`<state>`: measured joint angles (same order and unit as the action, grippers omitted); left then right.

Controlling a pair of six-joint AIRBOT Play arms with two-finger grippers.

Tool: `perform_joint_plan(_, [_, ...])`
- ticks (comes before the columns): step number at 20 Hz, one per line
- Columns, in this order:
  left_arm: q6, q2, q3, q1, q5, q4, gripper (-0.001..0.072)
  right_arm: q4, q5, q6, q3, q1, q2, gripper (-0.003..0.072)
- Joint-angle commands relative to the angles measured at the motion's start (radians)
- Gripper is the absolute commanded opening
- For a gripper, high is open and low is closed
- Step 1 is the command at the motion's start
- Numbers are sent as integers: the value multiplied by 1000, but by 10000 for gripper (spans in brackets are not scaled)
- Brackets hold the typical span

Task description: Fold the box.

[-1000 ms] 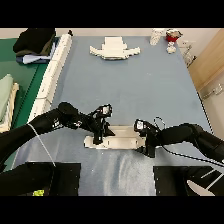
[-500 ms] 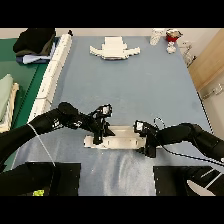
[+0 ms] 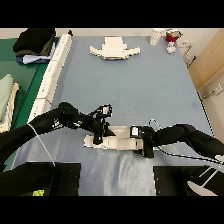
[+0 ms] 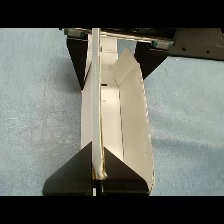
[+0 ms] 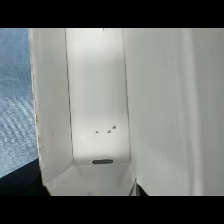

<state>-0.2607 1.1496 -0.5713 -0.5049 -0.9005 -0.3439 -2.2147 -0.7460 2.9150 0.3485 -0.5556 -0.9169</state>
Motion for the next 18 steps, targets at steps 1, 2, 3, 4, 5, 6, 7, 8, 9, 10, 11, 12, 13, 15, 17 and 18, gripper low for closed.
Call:
perform_joint_plan(1, [0, -1, 0, 0, 1, 0, 15, 7, 23, 10, -1, -5, -11, 679])
perform_joint_plan(2, [0, -1, 0, 0, 1, 0, 15, 7, 23, 8, -1, -5, -10, 677])
perform_joint_plan(3, [0, -1, 0, 0, 1, 0, 15, 8, 21, 1, -1, -4, -10, 609])
perform_joint_plan(4, [0, -1, 0, 0, 1, 0, 15, 9, 18, -5, -1, -3, -9, 565])
perform_joint_plan(5, [0, -1, 0, 0, 1, 0, 15, 8, 11, -11, -1, 2, -3, 564])
perform_joint_plan(6, [0, -1, 0, 0, 1, 0, 15, 13, 7, -21, -1, 6, 6, 565])
perform_joint_plan(7, [0, -1, 0, 0, 1, 0, 15, 14, 0, -24, -1, 17, 19, 587])
perform_joint_plan(8, [0, -1, 0, 0, 1, 0, 15, 14, -11, -27, -1, 31, 32, 592])
perform_joint_plan(9, [0, -1, 0, 0, 1, 0, 15, 14, -15, -27, -1, 38, 40, 674])
perform_joint_plan(10, [0, -1, 0, 0, 1, 0, 15, 14, -14, -27, -2, 39, 39, 714])
perform_joint_plan(11, [0, -1, 0, 0, 0, 0, 15, 11, -14, -28, -5, 39, 39, 714])
perform_joint_plan(12, [0, -1, 0, 0, 0, 0, 15, 2, -14, -27, -9, 39, 39, 712])
perform_joint_plan(13, [0, -1, 0, 0, 0, 0, 15, -9, -12, -27, -14, 38, 38, 701])
perform_joint_plan(15, [0, -1, 0, 0, 0, 0, 15, -8, -12, -27, -20, 38, 37, 697])
perform_joint_plan(17, [0, -1, 0, 0, 1, 0, 15, -8, -10, -16, -21, 38, 37, 683])
perform_joint_plan(18, [0, -1, 0, 0, 0, 0, 15, -8, -2, -2, -22, 36, 37, 683])
